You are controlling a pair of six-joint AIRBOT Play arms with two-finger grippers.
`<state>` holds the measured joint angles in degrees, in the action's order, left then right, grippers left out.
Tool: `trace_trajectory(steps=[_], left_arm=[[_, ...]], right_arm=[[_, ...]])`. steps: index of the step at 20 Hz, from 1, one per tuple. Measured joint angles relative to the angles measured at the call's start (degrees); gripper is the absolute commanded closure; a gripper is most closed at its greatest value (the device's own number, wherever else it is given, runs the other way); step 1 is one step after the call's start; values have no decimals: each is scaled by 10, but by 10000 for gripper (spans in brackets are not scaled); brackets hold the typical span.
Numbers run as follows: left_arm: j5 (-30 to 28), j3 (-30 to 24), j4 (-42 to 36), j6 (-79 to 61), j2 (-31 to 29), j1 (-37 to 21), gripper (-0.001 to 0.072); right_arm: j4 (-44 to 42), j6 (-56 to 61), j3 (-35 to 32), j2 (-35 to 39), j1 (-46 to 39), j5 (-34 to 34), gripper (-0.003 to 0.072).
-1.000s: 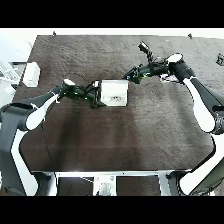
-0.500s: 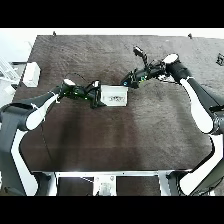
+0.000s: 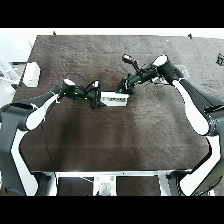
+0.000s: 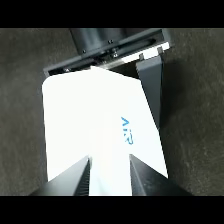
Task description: Fold the box and place the chain.
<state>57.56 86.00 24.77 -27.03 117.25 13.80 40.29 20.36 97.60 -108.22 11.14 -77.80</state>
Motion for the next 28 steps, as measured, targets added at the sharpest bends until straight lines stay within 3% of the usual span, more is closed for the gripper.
trace_trajectory(steps=[5, 8, 24, 28], left_arm=[[0, 0, 0, 0, 0, 0, 179], [0, 0, 0, 0, 0, 0, 180], [0, 0, 0, 0, 0, 0, 179], [0, 0, 0, 0, 0, 0, 179]], right_arm=[[9, -12, 0, -14, 2, 2, 292], [11, -28, 0, -18, 2, 5, 148], [10, -72, -1, 18, 2, 2, 171], [8, -61, -30, 43, 2, 3, 237]])
